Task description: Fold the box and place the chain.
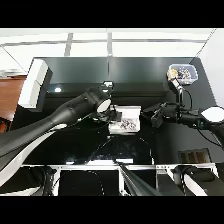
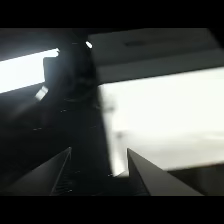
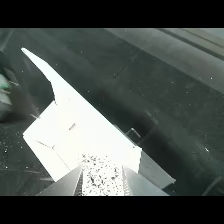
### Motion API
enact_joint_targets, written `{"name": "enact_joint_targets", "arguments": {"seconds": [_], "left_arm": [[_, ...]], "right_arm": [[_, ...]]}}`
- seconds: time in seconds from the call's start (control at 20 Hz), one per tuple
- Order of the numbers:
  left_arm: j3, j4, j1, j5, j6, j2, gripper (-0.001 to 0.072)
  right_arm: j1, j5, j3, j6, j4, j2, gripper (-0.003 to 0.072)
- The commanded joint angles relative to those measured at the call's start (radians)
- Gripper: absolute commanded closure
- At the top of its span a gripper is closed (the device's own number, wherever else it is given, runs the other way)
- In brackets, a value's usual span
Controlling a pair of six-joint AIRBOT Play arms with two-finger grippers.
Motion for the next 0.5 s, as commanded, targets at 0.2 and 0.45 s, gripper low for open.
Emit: {"name": "enact_joint_targets", "arguments": {"seconds": [0.2,0.45], "left_arm": [[-0.431,0.013,0.187,0.164,0.068,0.41,0.0282],[-0.753,-0.88,0.483,0.366,0.967,0.51,0.0284]], "right_arm": [[0.0,0.0,0.0,0.026,-0.003,0.0,0.0394],[0.0,-0.003,0.0,0.063,-0.003,0.0,0.0394]]}}
